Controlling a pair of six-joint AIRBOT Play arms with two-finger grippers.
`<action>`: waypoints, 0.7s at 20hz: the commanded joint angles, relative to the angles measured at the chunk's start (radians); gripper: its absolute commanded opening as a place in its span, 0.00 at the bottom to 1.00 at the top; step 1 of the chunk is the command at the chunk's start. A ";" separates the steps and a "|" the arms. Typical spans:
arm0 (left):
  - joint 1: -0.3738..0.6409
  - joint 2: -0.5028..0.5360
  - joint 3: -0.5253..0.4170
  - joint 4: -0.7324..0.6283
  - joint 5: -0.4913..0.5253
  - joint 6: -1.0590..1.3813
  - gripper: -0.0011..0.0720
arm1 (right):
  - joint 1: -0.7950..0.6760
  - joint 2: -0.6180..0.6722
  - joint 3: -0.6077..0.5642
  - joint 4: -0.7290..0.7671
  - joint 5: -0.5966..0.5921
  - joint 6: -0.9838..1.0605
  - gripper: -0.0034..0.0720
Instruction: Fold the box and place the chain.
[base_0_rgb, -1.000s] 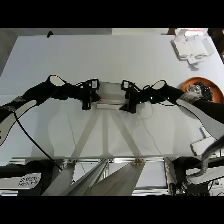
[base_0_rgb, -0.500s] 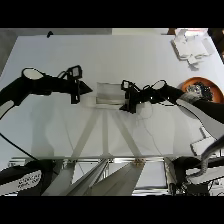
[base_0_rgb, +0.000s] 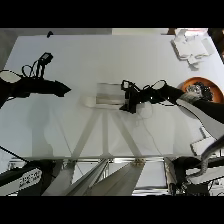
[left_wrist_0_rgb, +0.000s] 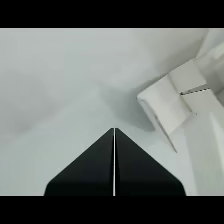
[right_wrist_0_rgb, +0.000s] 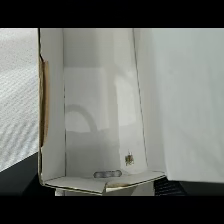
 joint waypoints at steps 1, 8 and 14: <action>-0.025 -0.052 -0.057 0.040 0.007 -0.236 0.03 | 0.000 0.000 0.000 0.000 0.000 0.000 0.72; -0.187 -0.156 -0.068 0.019 0.016 -0.245 0.03 | 0.000 0.000 0.000 0.000 0.000 0.000 0.72; -0.212 -0.166 -0.068 -0.161 0.039 -0.223 0.03 | 0.000 0.000 0.000 0.000 0.000 0.000 0.72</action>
